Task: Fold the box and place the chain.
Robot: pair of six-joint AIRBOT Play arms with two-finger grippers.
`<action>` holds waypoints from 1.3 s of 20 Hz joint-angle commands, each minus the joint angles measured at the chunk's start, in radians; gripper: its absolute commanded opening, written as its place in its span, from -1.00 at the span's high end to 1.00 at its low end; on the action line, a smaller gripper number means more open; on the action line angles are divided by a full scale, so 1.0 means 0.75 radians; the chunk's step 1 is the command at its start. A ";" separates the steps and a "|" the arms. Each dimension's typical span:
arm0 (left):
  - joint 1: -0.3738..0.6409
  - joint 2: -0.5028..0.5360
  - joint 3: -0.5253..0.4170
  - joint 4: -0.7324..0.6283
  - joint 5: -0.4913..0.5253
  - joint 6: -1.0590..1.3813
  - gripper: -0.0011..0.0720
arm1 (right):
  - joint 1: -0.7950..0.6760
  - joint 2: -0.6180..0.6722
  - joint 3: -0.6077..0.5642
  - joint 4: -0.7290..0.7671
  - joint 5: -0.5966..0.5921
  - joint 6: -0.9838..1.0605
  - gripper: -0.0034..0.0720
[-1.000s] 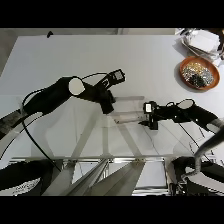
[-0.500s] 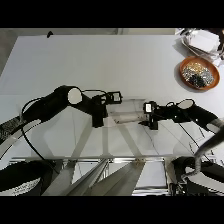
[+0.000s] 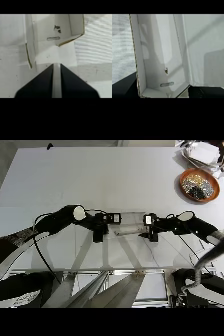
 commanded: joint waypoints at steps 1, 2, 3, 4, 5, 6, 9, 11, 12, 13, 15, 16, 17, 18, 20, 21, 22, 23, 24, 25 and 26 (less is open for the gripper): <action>0.002 -0.015 -0.003 -0.005 0.065 0.065 0.21 | -0.001 0.001 -0.001 0.001 0.000 0.001 -0.30; 0.002 -0.015 -0.003 -0.005 0.078 0.065 0.00 | -0.001 0.001 -0.001 0.001 0.000 0.001 -0.30; 0.002 -0.015 -0.003 -0.004 0.092 0.065 0.00 | -0.001 0.001 -0.001 0.001 0.000 0.001 -0.30; 0.002 -0.015 -0.003 -0.004 0.100 0.065 0.00 | -0.001 0.001 -0.001 0.001 0.000 0.001 -0.30; 0.002 -0.015 -0.003 -0.004 0.104 0.065 0.00 | -0.001 0.001 -0.001 0.001 0.000 0.001 -0.30; 0.002 -0.015 -0.003 0.002 0.106 0.065 0.00 | -0.001 0.001 -0.001 0.001 0.000 0.000 -0.30; 0.002 -0.016 -0.005 0.010 0.107 0.064 0.02 | -0.001 0.001 -0.001 0.001 0.000 0.001 -0.30; 0.002 -0.017 -0.011 0.010 0.116 0.064 0.04 | -0.001 0.001 -0.001 0.001 0.000 0.000 -0.30; 0.002 -0.021 -0.014 0.010 0.116 0.064 0.04 | -0.001 0.001 -0.001 0.001 0.000 0.001 -0.30; 0.002 -0.029 -0.015 0.010 0.118 0.063 0.07 | -0.001 0.001 -0.001 0.001 0.000 0.001 -0.30; 0.002 -0.039 -0.017 0.010 0.118 0.063 0.13 | -0.001 0.001 -0.001 0.001 0.000 0.001 -0.30; 0.002 -0.039 -0.017 0.010 0.118 0.063 0.13 | -0.001 0.001 -0.001 0.001 0.000 0.001 -0.30; 0.002 -0.039 -0.017 0.010 0.123 0.064 0.13 | -0.001 0.001 -0.001 0.001 0.000 0.001 -0.30; 0.002 -0.039 -0.017 0.010 0.127 0.063 0.13 | -0.001 0.001 -0.001 0.001 0.000 0.001 -0.30; 0.002 -0.039 -0.017 0.009 0.139 0.063 0.13 | -0.001 0.001 -0.001 0.001 0.000 0.001 -0.30; 0.002 -0.038 -0.017 0.009 0.147 0.063 0.11 | -0.001 0.001 -0.001 0.001 0.000 0.001 -0.30; 0.002 -0.038 -0.016 0.004 0.151 0.064 0.11 | -0.001 0.001 -0.001 0.001 0.000 0.001 -0.30; 0.002 -0.038 -0.016 -0.001 0.157 0.064 0.11 | -0.001 0.001 -0.001 0.001 0.000 0.001 -0.30; -0.001 -0.038 -0.016 -0.001 0.161 0.064 0.11 | -0.001 0.001 -0.001 0.001 0.001 0.001 -0.30; -0.002 -0.038 -0.016 -0.002 0.162 0.065 0.11 | -0.001 0.001 -0.001 0.001 0.000 0.001 -0.30; -0.006 -0.038 -0.016 -0.001 0.162 0.065 0.11 | -0.001 0.001 -0.001 0.001 0.000 0.001 -0.30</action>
